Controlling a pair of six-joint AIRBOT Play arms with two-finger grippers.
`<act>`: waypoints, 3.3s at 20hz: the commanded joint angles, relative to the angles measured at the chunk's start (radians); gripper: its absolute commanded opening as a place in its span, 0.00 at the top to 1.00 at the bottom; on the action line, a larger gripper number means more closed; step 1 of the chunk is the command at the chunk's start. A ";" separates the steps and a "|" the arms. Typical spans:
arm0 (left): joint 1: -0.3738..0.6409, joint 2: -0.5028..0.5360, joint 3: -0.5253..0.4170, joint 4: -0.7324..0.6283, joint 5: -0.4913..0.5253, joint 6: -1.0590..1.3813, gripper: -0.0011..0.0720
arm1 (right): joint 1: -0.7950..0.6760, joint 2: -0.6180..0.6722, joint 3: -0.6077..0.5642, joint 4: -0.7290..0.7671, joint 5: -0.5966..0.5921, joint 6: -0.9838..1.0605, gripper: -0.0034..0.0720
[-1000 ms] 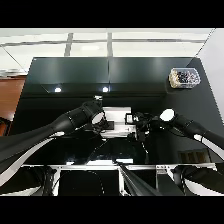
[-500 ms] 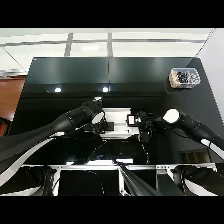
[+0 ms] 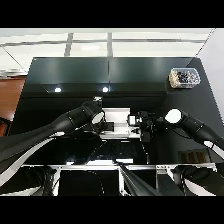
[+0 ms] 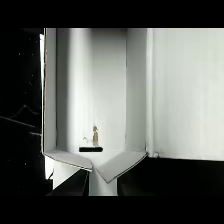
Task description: Fold the box and place the chain.
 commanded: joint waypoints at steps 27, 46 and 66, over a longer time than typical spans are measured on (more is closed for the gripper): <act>0.000 -0.001 0.001 -0.003 -0.005 -0.001 0.95 | 0.001 -0.082 -0.004 0.205 0.035 0.062 0.73; 0.000 -0.001 0.001 -0.003 -0.005 -0.001 0.95 | -0.421 -0.109 -0.077 0.061 0.289 1.208 0.93; 0.000 -0.001 0.001 -0.003 0.000 -0.001 0.95 | -0.336 -0.161 0.055 0.290 0.472 1.034 0.20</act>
